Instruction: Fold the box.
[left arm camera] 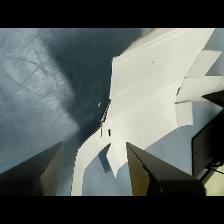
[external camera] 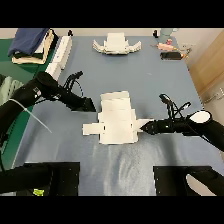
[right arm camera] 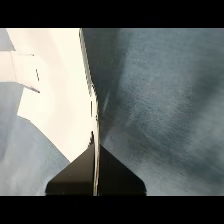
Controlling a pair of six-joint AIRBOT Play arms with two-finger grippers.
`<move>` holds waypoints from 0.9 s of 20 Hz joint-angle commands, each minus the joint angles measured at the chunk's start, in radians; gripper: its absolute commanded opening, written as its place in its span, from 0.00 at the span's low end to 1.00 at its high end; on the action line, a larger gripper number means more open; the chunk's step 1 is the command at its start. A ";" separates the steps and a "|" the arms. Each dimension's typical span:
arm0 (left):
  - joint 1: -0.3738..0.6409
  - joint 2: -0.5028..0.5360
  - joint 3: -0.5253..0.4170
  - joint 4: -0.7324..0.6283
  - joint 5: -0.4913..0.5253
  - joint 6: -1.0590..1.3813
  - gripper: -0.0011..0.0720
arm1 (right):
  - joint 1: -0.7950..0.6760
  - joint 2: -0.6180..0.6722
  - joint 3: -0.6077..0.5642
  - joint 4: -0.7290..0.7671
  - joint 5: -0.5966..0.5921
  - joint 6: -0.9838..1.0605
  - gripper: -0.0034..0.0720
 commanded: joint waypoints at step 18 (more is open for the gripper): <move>-0.005 -0.362 0.087 -0.417 -0.120 0.549 0.70 | 0.082 -0.072 -0.005 -0.007 -0.025 0.061 0.05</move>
